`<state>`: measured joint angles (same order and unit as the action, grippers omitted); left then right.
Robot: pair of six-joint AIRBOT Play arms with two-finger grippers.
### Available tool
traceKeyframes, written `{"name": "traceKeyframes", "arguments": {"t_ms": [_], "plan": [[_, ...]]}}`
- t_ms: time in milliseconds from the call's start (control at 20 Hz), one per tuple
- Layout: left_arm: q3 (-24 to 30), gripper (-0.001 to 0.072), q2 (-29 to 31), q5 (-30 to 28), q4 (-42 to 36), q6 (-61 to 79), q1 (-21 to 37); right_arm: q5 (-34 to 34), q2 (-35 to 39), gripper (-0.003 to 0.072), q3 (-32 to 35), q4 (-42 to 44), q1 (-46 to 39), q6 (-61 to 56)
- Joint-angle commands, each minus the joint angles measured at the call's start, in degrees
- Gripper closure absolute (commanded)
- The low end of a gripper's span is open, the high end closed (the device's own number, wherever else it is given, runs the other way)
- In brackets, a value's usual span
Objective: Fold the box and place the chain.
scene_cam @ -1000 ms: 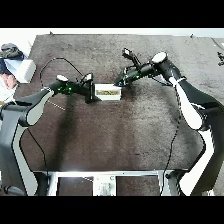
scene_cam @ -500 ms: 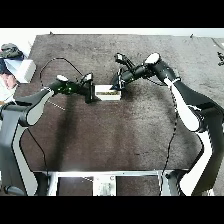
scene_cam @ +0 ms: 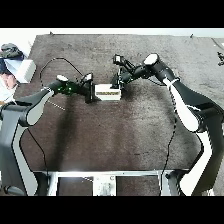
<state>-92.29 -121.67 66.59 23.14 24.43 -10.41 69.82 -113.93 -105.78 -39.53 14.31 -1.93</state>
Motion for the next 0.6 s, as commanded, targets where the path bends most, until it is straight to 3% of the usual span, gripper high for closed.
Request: {"name": "traceKeyframes", "arguments": {"t_ms": [0,250,300,550], "plan": [[0.0,0.0357,0.0,0.0,0.0,0.0,0.0,-1.6,0.0,0.0485,0.0,-0.6,0.0,-0.2],[0.0,0.0357,0.0,0.0,0.0,0.0,0.0,0.1,0.0,0.0507,0.0,-1.1,0.0,-1.6],[0.0,0.0356,0.0,0.0,0.0,0.0,0.0,0.4,0.0,0.0611,0.0,-1.6,0.0,-2.4],[0.0,0.0357,0.0,0.0,0.0,0.0,0.0,2.3,0.0,0.0607,0.0,-3.0,0.0,-2.8]]}}
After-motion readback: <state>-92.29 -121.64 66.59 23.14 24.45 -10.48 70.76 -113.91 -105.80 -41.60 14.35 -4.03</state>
